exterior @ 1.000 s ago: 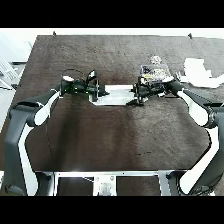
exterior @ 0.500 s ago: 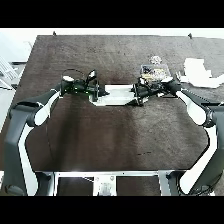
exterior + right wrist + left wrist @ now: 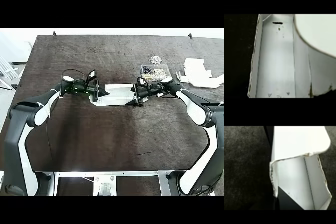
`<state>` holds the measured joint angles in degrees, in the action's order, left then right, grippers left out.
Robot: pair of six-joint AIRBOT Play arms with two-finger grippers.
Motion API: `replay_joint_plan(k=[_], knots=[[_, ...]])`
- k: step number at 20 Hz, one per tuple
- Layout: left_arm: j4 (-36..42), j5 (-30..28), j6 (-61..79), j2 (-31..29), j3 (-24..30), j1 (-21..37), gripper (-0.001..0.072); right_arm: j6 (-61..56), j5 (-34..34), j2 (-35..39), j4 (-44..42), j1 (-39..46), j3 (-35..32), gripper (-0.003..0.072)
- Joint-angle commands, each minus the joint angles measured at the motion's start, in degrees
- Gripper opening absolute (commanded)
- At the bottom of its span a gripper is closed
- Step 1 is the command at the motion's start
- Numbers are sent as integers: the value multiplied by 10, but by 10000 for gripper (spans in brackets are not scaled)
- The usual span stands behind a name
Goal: Fold the box and place the chain.
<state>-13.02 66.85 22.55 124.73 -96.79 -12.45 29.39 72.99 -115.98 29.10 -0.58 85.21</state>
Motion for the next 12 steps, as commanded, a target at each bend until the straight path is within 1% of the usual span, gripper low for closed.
replay_joint_plan(k=[1,12], knots=[[0,0,0,0,0,0,21,-15,1,-2,0,0,0,693],[0,0,0,0,0,0,22,-15,1,-7,-6,-1,2,692]])
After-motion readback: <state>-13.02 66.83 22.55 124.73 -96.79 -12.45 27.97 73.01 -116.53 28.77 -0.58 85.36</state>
